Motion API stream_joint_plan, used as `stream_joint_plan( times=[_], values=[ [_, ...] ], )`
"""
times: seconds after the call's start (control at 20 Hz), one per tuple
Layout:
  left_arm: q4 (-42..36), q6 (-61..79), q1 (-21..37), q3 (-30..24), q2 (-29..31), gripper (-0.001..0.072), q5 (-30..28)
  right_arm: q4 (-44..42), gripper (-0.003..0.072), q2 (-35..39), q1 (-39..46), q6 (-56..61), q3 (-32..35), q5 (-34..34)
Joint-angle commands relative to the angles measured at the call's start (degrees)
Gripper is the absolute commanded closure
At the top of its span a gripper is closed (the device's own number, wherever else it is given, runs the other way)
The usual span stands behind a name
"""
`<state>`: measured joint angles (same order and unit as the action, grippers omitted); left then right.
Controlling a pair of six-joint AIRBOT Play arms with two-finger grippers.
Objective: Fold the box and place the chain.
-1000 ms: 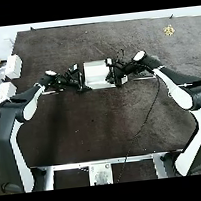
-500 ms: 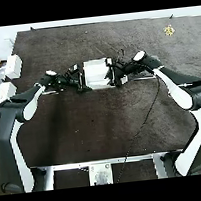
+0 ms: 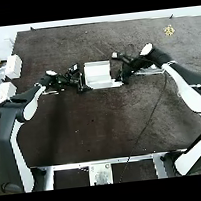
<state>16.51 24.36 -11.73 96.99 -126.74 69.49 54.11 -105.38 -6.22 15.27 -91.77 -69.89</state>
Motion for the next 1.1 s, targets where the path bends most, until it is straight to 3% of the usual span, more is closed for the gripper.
stream_joint_plan(
  times=[0.0,0.15,0.3,0.5,0.65,1.05],
  values=[
    [0.2,0.1,0.1,0.0,0.0,0.0482,0.1,2.0,0.0666,4.4,4.3,18.5,-0.4,-1.3],
    [0.2,0.1,0.1,0.0,0.0,0.0483,0.1,1.0,0.0664,5.2,9.3,33.1,-0.5,-2.4],
    [0.2,0.1,0.1,0.0,0.0,0.0483,0.1,1.0,0.0664,5.2,11.8,38.7,1.8,-2.7],
    [0.2,0.1,0.1,0.0,0.0,0.0483,0.1,0.6,0.0665,5.2,11.9,41.6,6.5,2.7],
    [0.2,0.1,0.1,0.0,0.0,0.0483,0.1,-4.3,0.0665,4.9,11.7,41.3,10.2,8.9],
    [0.2,0.1,0.1,0.0,0.0,0.0483,0.1,-9.8,0.0662,-1.1,7.3,38.7,10.3,9.5]
  ],
)
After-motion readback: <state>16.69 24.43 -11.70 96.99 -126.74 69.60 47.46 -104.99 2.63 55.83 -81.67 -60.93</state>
